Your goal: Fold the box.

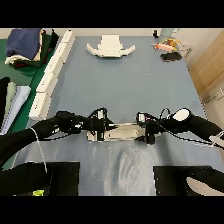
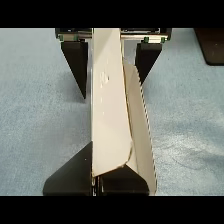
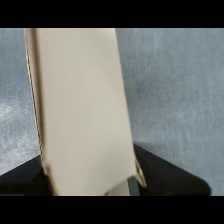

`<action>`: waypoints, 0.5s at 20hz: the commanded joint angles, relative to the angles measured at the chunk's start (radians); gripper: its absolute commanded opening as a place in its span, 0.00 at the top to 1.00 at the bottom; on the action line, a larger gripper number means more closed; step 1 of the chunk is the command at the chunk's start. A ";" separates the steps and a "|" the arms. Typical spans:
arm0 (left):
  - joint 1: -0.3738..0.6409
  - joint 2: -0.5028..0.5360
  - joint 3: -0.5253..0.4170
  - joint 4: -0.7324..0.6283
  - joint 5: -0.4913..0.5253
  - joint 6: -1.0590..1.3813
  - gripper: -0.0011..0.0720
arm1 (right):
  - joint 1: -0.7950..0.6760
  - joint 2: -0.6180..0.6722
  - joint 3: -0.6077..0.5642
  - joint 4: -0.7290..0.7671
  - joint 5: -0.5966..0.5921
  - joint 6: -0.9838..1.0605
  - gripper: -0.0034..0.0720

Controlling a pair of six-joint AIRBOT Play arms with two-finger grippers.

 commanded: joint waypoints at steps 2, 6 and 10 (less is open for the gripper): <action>0.001 0.001 0.000 0.001 -0.001 0.000 0.97 | -0.001 -0.008 -0.004 0.045 0.001 -0.058 0.05; 0.001 0.001 0.000 0.001 -0.001 0.000 0.97 | -0.001 -0.025 -0.027 0.056 0.004 -0.058 0.06; 0.001 0.001 0.000 0.001 -0.001 0.000 0.97 | -0.001 -0.024 -0.037 0.057 0.010 -0.058 0.21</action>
